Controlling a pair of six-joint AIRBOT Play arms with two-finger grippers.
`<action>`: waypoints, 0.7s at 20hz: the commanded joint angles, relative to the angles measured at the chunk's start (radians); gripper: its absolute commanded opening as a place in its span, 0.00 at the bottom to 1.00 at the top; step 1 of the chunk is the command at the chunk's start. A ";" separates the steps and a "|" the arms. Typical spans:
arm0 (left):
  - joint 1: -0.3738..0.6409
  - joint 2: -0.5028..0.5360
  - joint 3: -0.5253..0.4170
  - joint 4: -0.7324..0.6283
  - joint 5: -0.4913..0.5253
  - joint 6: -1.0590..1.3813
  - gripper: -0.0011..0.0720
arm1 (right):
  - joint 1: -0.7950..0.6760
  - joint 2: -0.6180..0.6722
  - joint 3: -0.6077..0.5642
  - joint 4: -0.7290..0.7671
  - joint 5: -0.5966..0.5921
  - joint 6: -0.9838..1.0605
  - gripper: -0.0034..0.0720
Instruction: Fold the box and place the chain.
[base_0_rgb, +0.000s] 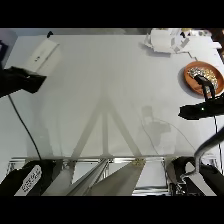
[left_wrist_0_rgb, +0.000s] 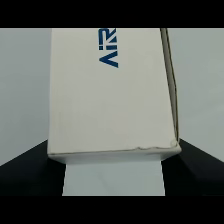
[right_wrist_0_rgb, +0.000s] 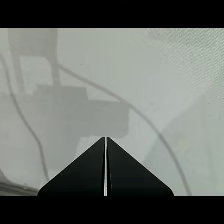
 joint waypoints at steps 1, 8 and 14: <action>0.207 -0.029 0.001 0.183 -0.041 -0.251 0.02 | -0.001 0.001 0.000 0.000 0.000 0.000 0.07; 0.333 -0.179 0.001 0.224 -0.138 -0.323 0.02 | -0.001 0.001 0.000 0.000 0.000 0.000 0.07; 0.333 -0.319 0.001 0.425 -0.214 -0.502 0.34 | -0.001 0.001 0.000 0.000 0.000 0.000 0.07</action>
